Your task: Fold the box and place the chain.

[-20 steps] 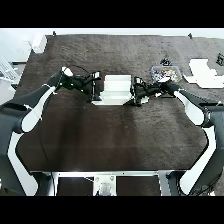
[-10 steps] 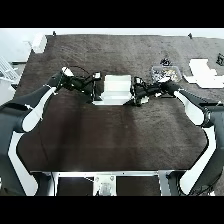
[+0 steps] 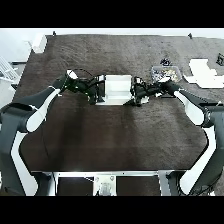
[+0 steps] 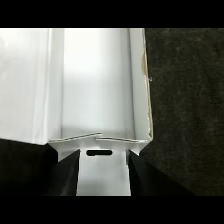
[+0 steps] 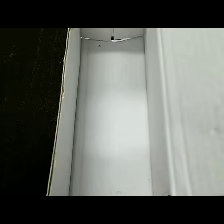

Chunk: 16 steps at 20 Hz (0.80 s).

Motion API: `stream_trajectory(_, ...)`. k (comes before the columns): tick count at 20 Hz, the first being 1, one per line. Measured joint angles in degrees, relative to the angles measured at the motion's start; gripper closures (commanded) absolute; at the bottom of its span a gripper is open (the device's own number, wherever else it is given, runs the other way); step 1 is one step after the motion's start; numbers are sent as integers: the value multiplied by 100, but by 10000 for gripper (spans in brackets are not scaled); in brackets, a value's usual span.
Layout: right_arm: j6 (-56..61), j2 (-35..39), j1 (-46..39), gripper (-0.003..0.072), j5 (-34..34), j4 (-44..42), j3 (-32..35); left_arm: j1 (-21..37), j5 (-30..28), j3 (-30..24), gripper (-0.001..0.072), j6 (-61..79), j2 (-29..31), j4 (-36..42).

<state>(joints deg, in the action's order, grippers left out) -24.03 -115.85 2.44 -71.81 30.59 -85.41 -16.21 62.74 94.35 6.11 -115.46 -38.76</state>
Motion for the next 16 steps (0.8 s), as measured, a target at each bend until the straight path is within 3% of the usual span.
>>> stream_trajectory(10, 2, 0, -4, 104, 2, -9, 0, -37, -168, -2, 377, 249, -9, 367)
stream_trajectory(11, 0, 0, -7, 104, 4, -7, 0, -52, -170, -2, 579, 273, -9, 411)
stream_trajectory(16, -9, 0, -4, 104, -2, -2, 0, -87, -238, -4, 598, 348, -11, 509)
